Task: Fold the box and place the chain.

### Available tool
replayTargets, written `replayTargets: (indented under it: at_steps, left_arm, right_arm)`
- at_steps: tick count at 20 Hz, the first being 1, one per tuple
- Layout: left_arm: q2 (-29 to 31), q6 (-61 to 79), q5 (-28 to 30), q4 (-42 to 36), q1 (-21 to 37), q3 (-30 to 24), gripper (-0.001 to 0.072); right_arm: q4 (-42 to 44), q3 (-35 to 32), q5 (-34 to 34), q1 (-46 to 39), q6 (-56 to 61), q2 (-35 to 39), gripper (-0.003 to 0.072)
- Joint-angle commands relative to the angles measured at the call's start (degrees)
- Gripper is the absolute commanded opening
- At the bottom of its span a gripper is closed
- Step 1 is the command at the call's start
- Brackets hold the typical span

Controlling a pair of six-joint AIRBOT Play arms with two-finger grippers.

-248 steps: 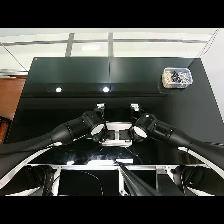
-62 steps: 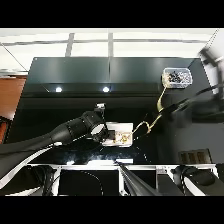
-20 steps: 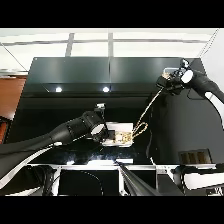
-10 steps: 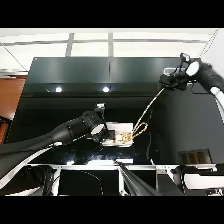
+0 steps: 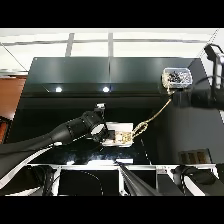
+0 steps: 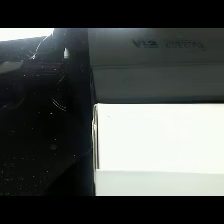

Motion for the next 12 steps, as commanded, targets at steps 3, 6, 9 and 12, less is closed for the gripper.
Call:
replayTargets:
  at_steps: [3, 6, 9, 12]
  left_arm:
    - [0.0, 0.0, 0.0, 0.0, 0.0, 0.0, 0.0031]
    - [0.0, 0.0, 0.0, 0.0, 0.0, 0.0, 0.0031]
    - [0.0, 0.0, 0.0, 0.0, 0.0, 0.0, 0.0031]
    - [0.0, 0.0, 0.0, 0.0, 0.0, 0.0, 0.0031]
  right_arm:
    - [11.9, -4.1, 2.9, 7.3, 0.2, 8.1, 0.0012]
    - [12.0, -6.2, 0.9, 11.3, 2.6, 8.1, 0.0012]
    - [13.2, -8.9, -2.1, 14.8, 4.0, 8.1, 0.0012]
    - [13.7, -11.6, -3.3, 17.1, 4.9, 8.1, 0.0012]
